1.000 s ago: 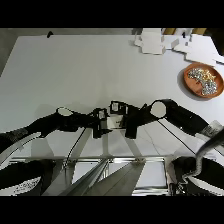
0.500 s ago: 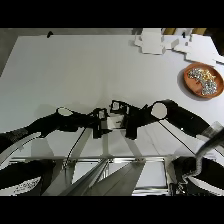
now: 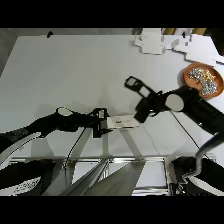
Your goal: Fold the box and place the chain.
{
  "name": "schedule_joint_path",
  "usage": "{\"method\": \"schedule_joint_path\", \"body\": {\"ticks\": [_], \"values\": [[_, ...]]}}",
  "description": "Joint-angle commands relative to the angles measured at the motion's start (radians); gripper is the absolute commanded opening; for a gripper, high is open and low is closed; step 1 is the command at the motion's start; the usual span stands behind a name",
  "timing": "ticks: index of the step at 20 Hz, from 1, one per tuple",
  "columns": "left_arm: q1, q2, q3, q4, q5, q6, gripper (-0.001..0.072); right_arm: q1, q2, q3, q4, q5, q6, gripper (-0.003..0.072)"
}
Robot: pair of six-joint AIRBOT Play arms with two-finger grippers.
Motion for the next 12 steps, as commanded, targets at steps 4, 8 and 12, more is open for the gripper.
{"method": "schedule_joint_path", "body": {"ticks": [4,8,12], "values": [[0.0,0.0,0.0,0.001,0.001,0.002,0.0211,-0.363,0.007,-0.029,-0.127,0.205,0.192,0.0018],[0.0,0.0,0.0,0.001,0.001,0.002,0.0211,-0.489,0.007,-0.033,-0.127,0.288,0.192,0.0018],[0.0,0.0,0.0,0.001,-0.002,0.002,0.021,-0.507,0.007,-0.033,-0.127,0.286,0.192,0.0018]]}}
